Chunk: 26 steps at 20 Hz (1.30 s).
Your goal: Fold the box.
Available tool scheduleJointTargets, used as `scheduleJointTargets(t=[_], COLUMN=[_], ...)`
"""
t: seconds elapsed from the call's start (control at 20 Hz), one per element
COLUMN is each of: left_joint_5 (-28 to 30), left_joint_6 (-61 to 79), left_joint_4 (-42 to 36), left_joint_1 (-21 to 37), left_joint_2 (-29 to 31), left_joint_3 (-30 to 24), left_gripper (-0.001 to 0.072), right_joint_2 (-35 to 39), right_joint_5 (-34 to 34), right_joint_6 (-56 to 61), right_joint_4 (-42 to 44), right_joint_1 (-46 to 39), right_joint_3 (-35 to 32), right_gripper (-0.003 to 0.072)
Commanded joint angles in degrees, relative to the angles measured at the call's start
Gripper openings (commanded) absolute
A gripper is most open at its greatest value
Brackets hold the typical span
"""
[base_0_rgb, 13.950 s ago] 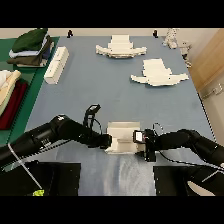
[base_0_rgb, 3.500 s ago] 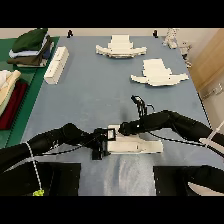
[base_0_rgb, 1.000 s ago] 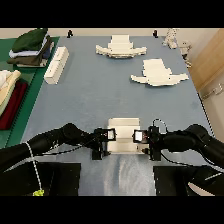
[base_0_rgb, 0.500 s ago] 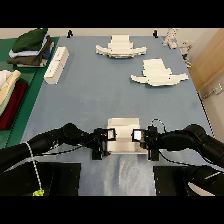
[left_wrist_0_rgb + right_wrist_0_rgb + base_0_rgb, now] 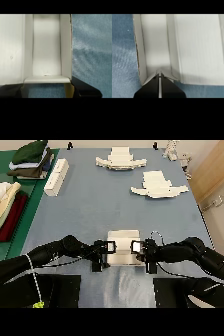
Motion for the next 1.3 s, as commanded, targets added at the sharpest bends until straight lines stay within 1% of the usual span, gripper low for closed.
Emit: scheduleJointTargets(t=[0.0,0.05,0.1,0.15,0.2,0.25,0.3,0.35,0.4,0.65,0.75,0.8,0.85,0.95,1.0,1.05,1.1,1.25], left_joint_5=[0.0,0.0,0.0,0.0,0.0,0.0,0.0,0.0,0.0,0.0,0.0,0.0,0.0,0.0,0.0,0.0,0.0,0.0], left_joint_6=[0.0,0.0,0.0,0.0,0.0,0.0,0.0,0.0,0.0,0.0,0.0,0.0,0.0,0.0,0.0,0.0,0.0,0.0], left_joint_4=[0.0,0.0,0.0,0.0,0.0,0.0,0.0,0.0,0.0,0.0,0.0,0.0,0.0,0.0,0.0,0.0,0.0,0.0], left_joint_1=[0.0,0.0,0.0,0.0,0.0,0.0,0.0,0.0,0.0,0.0,0.0,0.0,0.0,0.0,0.0,0.0,0.0,0.0], left_joint_2=[0.0,0.0,0.0,0.0,0.0,0.0,0.0,0.0,0.0,0.0,0.0,0.0,0.0,0.0,0.0,0.0,0.0,0.0], left_joint_3=[0.0,0.0,0.0,0.0,0.0,0.0,0.0,0.0,0.0,0.0,0.0,0.0,0.0,0.0,0.0,0.0,0.0,0.0], left_gripper=[0.0439,0.0438,0.0439,0.0439,0.0438,0.0438,0.0438,0.0439,0.0439,0.0438,0.0438,0.0439,0.0439,0.0439,0.0439,0.0439,0.0438,0.0439], right_joint_2=[-1.8,-2.3,-2.4,-2.4,-2.4,-2.4,-2.4,-2.4,-2.4,-1.9,-1.0,-0.2,0.6,2.4,3.3,4.0,4.6,7.2], right_joint_5=[0.7,1.3,2.1,2.7,2.8,2.8,2.8,2.8,2.7,1.3,-1.0,-2.6,-4.3,-6.7,-7.3,-8.3,-9.7,-15.6], right_joint_6=[-2.9,-3.6,-4.3,-5.0,-5.2,-5.2,-5.2,-5.2,-5.2,-5.1,-3.2,-1.5,1.0,9.7,16.5,23.5,29.2,41.8], right_joint_4=[3.2,3.3,3.4,3.5,3.5,3.5,3.5,3.5,3.5,3.4,2.5,1.7,0.5,-4.7,-8.9,-13.6,-17.5,-26.1], right_joint_1=[0.1,0.1,0.1,0.1,0.1,0.1,0.1,0.1,0.1,0.1,0.1,0.1,0.1,0.0,0.0,0.0,-0.1,-1.4], right_joint_3=[0.0,0.0,0.0,0.0,0.0,0.0,0.0,0.0,0.0,0.0,0.1,0.1,0.1,0.1,0.2,0.3,0.5,2.4], right_gripper=[0.0036,0.0039,0.0146,0.0407,0.056,0.0592,0.0595,0.0664,0.0692,0.069,0.0669,0.0533,0.0432,0.0207,0.0117,0.0043,0.0009,0.0003])
